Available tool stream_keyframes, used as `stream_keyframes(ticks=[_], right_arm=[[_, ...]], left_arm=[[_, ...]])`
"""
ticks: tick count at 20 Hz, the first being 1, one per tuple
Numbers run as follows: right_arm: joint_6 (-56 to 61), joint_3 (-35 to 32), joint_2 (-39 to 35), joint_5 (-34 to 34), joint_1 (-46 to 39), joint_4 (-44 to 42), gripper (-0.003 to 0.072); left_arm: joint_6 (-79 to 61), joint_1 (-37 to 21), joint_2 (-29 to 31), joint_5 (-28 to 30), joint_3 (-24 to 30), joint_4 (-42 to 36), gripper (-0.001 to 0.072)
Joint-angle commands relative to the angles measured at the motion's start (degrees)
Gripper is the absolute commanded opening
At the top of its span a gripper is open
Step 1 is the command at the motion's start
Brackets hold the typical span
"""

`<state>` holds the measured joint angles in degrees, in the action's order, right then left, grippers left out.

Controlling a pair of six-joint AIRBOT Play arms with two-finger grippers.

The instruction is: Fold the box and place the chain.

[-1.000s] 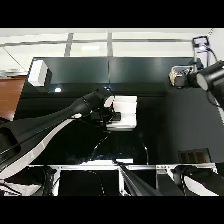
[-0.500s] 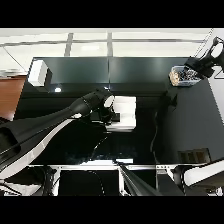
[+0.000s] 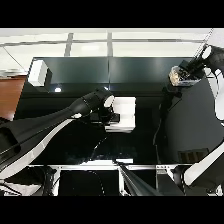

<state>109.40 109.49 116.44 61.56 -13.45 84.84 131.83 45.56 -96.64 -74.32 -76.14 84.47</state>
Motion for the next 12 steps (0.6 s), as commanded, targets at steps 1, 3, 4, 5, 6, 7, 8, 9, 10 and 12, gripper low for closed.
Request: stream_keyframes(ticks=[1, 3, 4, 5, 6, 7, 8, 9, 10, 12], right_arm=[[0.02, 0.61, 1.4, 0.13, -0.07, -0.22, 0.0316], [-1.51, 1.97, 1.09, 2.03, -0.04, -0.68, 0.0007], [-3.43, 3.23, 0.61, 3.67, -0.04, -0.61, 0.0011], [-4.81, 4.44, -0.26, 4.76, -0.07, -0.59, 0.0011], [-6.99, 5.38, -1.77, 5.57, -0.07, -0.61, 0.0011], [-9.46, 6.05, -3.65, 6.23, -0.04, -0.61, 0.001], [-11.54, 6.19, -6.29, 6.49, -0.04, -0.63, 0.001], [-13.25, 6.19, -9.03, 6.67, -0.04, -0.63, 0.001], [-14.71, 6.19, -12.28, 6.78, -0.04, -0.66, 0.001], [-16.85, 6.19, -18.64, 6.99, -0.07, -0.92, 0.0009]], left_arm=[[0.0, -0.02, -0.02, -0.13, 0.0, 0.07, 0.0028], [0.0, -0.02, -0.02, -0.11, 0.0, 0.04, 0.0028], [0.0, -0.02, -0.02, -0.11, 0.0, 0.04, 0.0028], [0.0, -0.02, -0.02, -0.09, 0.0, 0.07, 0.0028], [0.0, -0.02, -0.02, -0.04, 0.0, 0.07, 0.0028], [0.0, -0.02, -0.02, 0.0, 0.0, 0.04, 0.0028], [0.0, -0.04, -0.02, 0.07, 0.0, 0.07, 0.0028], [0.0, -0.04, -0.02, 0.17, 0.0, 0.07, 0.0028], [0.0, -0.02, -0.02, 0.26, 0.0, 0.07, 0.0028], [0.0, -0.04, -0.02, 0.31, 0.0, 0.07, 0.0028]])
